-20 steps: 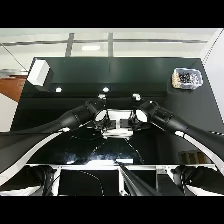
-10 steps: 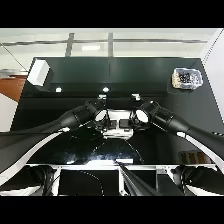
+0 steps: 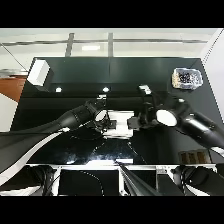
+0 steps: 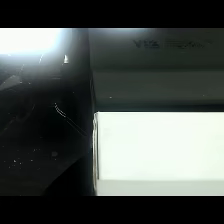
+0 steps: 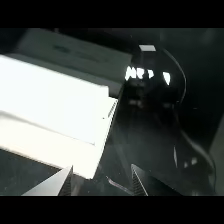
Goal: Fold the box and place the chain.
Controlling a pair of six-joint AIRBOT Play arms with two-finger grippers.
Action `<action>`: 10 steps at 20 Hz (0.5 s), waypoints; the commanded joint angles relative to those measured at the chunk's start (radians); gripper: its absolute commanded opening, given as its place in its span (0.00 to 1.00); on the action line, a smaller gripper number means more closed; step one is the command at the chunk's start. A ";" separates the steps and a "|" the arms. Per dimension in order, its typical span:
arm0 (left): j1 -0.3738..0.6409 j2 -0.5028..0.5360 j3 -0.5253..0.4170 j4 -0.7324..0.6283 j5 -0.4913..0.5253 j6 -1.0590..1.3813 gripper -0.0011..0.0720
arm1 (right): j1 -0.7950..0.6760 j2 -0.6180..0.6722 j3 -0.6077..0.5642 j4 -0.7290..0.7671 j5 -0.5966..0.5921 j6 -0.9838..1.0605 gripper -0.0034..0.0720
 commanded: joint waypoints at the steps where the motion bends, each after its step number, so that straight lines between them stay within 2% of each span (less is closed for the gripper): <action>1: 0.000 0.000 0.000 0.000 0.000 0.000 0.05 | -0.039 0.137 0.001 -0.073 0.063 -0.037 0.63; 5: 0.000 0.000 0.000 0.000 0.000 0.000 0.05 | -0.142 0.182 -0.001 -0.301 0.158 -0.039 0.63; 7: 0.000 0.000 0.000 0.000 0.000 0.000 0.05 | -0.216 0.182 -0.014 -0.382 0.126 -0.067 0.63; 10: 0.000 0.000 0.000 0.000 0.000 0.000 0.05 | -0.353 0.180 -0.056 -0.441 -0.004 -0.079 0.63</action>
